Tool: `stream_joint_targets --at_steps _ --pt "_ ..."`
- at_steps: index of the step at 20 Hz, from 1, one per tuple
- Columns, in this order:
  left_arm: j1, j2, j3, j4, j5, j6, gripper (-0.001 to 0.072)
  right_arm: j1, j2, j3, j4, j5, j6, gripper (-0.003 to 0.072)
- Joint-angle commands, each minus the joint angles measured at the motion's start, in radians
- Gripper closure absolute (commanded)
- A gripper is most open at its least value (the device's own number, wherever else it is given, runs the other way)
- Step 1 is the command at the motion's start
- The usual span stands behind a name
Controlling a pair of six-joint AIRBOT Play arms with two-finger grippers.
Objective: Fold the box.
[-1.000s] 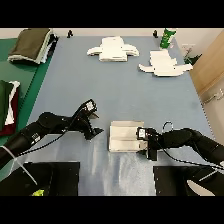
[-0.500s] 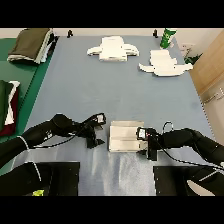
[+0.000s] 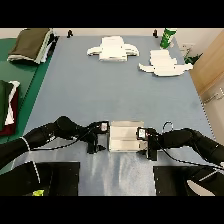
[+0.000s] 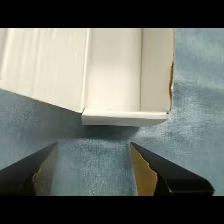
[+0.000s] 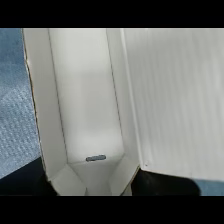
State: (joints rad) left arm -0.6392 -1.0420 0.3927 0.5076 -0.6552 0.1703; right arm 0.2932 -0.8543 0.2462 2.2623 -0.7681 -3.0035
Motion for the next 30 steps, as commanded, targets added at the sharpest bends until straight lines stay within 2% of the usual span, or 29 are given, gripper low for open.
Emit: stream_joint_targets --at_steps 1,4,8,25,30 --pt "-0.003 0.035 0.001 0.024 -0.037 -0.041 -0.0011 0.000 0.000 0.000 0.000 0.000 0.000 0.0167" --pt "-0.010 0.045 0.001 -0.011 -0.054 -0.040 -0.0011 0.000 0.000 0.000 0.000 0.000 0.000 0.0167" --pt "-0.068 0.045 0.001 -0.014 -0.008 -0.036 -0.0011 0.000 0.000 0.000 0.000 0.000 0.000 0.0167" --pt "-0.109 -0.024 0.043 -0.029 -0.008 -0.029 -0.0011 0.000 0.000 0.000 0.000 0.000 0.000 0.0167" --pt "-0.122 -0.038 0.052 -0.025 0.020 -0.051 -0.0011 0.000 0.000 0.000 0.000 0.000 0.000 0.0167"
